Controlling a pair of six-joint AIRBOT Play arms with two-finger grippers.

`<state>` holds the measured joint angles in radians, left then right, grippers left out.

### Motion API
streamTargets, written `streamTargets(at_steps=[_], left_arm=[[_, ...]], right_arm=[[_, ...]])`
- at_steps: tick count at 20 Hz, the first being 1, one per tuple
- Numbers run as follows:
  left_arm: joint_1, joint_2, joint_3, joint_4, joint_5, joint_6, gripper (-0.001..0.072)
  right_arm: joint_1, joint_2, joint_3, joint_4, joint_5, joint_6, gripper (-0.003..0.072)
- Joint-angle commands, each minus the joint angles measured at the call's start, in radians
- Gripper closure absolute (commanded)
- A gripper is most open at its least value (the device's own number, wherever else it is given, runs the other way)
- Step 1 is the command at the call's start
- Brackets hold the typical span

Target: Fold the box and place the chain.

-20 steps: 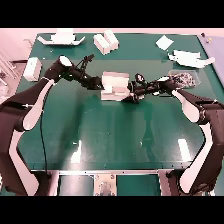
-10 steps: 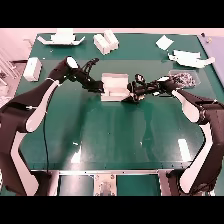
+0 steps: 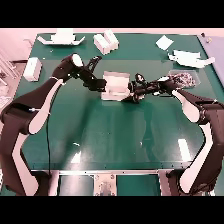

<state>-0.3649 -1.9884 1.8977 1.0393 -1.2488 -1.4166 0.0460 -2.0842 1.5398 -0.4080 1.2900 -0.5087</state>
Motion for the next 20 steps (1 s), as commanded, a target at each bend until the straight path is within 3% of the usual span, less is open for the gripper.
streamTargets(at_steps=[1,5,6,7,20], left_arm=[[-0.031,0.001,0.008,0.087,-0.007,-0.077,0.0390],[-0.044,0.001,0.008,0.107,-0.005,-0.135,0.0387],[-0.049,0.001,0.008,0.121,-0.005,-0.154,0.0256],[-0.053,0.001,0.008,0.137,-0.006,-0.174,0.0231],[-0.084,0.000,0.049,0.225,0.011,-0.246,0.0233]], right_arm=[[0.001,0.000,0.000,0.000,0.002,0.000,0.0147],[0.001,0.000,0.000,0.000,0.002,0.000,0.0146],[0.001,0.000,0.000,0.000,0.002,0.000,0.0146],[0.001,0.000,0.000,0.000,0.002,0.000,0.0146],[0.001,0.000,0.000,0.000,0.002,0.000,0.0146]])
